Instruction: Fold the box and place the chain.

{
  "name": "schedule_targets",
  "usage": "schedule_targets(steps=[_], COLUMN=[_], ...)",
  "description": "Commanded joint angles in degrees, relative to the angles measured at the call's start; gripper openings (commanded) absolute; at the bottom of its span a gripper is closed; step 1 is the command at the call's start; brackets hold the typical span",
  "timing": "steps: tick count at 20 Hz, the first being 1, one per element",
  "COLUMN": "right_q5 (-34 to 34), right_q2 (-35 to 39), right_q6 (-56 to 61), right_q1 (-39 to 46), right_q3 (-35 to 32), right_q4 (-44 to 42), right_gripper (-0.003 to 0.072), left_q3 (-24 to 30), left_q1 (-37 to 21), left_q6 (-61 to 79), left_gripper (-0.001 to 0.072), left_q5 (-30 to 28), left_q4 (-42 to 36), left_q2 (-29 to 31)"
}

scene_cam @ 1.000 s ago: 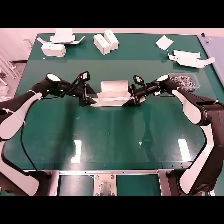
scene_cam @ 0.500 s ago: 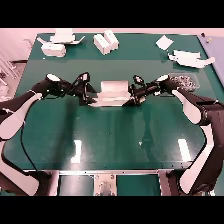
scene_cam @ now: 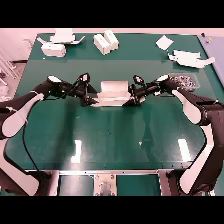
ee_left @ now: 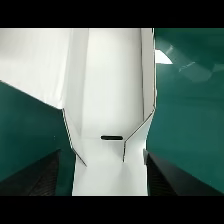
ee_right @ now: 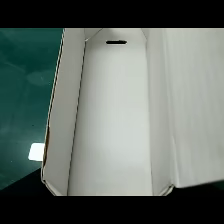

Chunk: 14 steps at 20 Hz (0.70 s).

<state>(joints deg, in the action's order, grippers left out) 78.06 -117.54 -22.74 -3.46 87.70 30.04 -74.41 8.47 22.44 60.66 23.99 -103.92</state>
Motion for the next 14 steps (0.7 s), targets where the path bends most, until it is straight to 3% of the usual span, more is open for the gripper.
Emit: schedule_targets(steps=[1, 5, 6, 7, 14], right_q5=[0.0, 0.0, 0.0, 0.0, 0.0], right_q2=[0.0, 0.0, 0.0, 0.0, 0.0], right_q6=[0.0, 0.0, 0.0, 0.0, 0.0], right_q1=[0.0, 0.0, 0.0, 0.0, 0.0], right_q3=[0.0, 0.0, 0.0, 0.0, 0.0], right_q4=[0.0, 0.0, 0.0, 0.0, 0.0], right_gripper=[0.0547, 0.0547, 0.0547, 0.0547, 0.0547], left_q3=[0.0, 0.0, 0.0, 0.0, 0.0], left_q1=[0.6, 1.6, 1.6, 1.6, 1.6], left_q6=[0.8, 2.1, 2.1, 2.1, 2.0], left_gripper=[0.0586, 0.0585, 0.0478, 0.0288, 0.0279], left_q5=[0.3, -1.5, -1.5, -1.6, -1.5], left_q4=[-0.9, -1.2, -1.6, -1.6, -2.2], left_q2=[-0.3, -0.3, -0.3, -0.3, -0.3])
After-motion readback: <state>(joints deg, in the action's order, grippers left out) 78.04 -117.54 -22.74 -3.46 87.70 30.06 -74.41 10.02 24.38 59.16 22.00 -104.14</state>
